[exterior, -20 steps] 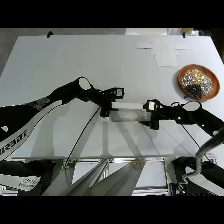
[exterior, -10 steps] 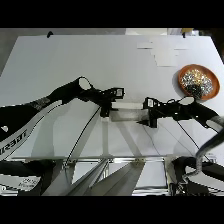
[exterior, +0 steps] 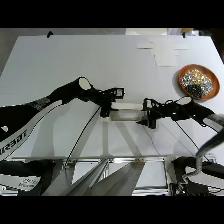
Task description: Fold the box and place the chain.
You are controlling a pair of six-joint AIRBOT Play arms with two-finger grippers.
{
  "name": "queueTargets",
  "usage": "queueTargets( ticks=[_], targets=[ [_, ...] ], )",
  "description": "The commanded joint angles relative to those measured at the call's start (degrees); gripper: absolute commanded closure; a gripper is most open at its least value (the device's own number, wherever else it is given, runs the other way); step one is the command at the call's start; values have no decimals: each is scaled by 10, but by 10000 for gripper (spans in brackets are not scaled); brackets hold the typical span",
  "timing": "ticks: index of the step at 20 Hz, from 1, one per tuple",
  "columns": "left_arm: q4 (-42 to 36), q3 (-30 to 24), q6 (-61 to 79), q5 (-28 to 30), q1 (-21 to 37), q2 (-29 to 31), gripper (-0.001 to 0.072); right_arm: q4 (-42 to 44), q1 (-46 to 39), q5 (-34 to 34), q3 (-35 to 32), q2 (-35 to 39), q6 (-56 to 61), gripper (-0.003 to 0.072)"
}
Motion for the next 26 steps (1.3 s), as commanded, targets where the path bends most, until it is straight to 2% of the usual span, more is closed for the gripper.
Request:
queueTargets(
  ticks=[1,6,10,26],
  targets=[
    [0,0,0,1,0,0,698,12,12,-6,0,-8,-10,119],
    [0,0,0,1,0,0,698,10,12,-12,0,-8,-9,158],
    [0,0,0,1,0,0,698,9,12,-14,0,-8,-9,228],
    [0,0,0,1,0,0,698,3,12,-17,0,-8,-9,225]
  ],
)
